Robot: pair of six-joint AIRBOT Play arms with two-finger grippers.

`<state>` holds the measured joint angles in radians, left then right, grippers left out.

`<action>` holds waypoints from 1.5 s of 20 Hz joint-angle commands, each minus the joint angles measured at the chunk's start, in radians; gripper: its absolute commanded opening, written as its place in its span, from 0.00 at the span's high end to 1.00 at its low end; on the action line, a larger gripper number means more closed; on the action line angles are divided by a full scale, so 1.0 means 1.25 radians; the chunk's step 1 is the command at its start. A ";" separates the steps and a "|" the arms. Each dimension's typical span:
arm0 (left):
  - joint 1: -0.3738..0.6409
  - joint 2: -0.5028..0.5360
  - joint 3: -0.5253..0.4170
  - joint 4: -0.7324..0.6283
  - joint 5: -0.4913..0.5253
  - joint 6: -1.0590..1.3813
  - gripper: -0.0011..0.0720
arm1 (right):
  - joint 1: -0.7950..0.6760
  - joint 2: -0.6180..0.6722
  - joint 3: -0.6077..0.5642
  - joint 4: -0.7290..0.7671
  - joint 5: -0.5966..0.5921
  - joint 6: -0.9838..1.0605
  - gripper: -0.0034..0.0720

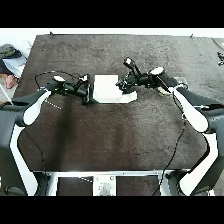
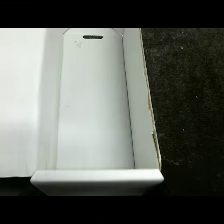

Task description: Fold the box and place the chain.

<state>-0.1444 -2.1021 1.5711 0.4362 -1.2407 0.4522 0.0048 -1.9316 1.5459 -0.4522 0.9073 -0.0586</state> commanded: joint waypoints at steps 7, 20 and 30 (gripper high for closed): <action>0.000 0.000 0.000 0.000 -0.001 0.001 0.43 | 0.001 -0.015 0.001 0.000 -0.002 -0.001 0.97; 0.000 0.000 0.000 0.000 0.000 0.001 0.43 | 0.000 0.144 -0.006 -0.406 0.157 0.029 0.21; 0.000 0.000 0.000 0.000 0.000 0.001 0.43 | 0.057 0.079 -0.023 -0.417 0.097 0.017 0.23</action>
